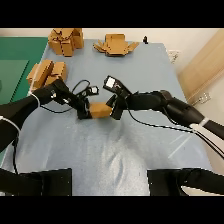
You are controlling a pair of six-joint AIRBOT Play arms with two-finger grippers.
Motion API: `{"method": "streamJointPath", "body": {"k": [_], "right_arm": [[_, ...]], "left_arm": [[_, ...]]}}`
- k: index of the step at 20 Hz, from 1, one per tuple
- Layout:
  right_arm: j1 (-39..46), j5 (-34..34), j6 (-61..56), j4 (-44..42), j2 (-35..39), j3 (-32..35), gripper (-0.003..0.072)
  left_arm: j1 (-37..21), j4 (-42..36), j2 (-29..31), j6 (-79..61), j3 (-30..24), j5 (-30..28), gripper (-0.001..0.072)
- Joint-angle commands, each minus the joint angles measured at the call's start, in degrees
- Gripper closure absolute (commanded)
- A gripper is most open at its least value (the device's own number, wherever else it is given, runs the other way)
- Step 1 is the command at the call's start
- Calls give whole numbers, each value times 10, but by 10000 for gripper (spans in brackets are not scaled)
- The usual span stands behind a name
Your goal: Fold the box.
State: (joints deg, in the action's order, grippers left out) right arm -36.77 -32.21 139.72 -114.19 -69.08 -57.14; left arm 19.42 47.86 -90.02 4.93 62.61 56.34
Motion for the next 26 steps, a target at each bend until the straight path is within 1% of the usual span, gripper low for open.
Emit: {"method": "streamJointPath", "body": {"k": [1,2,3,5,7,9,11,12,14,16,22,26], "right_arm": [[3,-12,-237,233,50,0,681],[10,-25,-280,279,59,1,681],[20,-36,-302,294,64,2,681],[40,-47,-304,293,70,8,681],[50,-48,-304,288,71,14,680],[50,-47,-304,287,71,15,680],[50,-47,-304,280,71,19,680],[50,-47,-304,276,71,21,680],[50,-47,-304,268,71,21,680],[50,-48,-304,267,71,21,680],[50,-48,-304,257,71,21,680],[50,-49,-304,254,70,21,681]], "left_arm": [[-12,-13,47,139,8,-73,701],[-25,-2,70,193,8,-109,702],[-42,22,96,246,8,-145,702],[-79,88,144,339,8,-198,702],[-125,143,166,431,8,-225,702],[-170,155,161,485,8,-218,703],[-194,156,148,492,8,-223,703],[-197,163,142,495,8,-232,703],[-196,203,127,546,8,-248,703],[-198,221,107,591,8,-264,703],[-198,222,61,612,9,-279,702],[-198,223,43,624,9,-273,702]]}}
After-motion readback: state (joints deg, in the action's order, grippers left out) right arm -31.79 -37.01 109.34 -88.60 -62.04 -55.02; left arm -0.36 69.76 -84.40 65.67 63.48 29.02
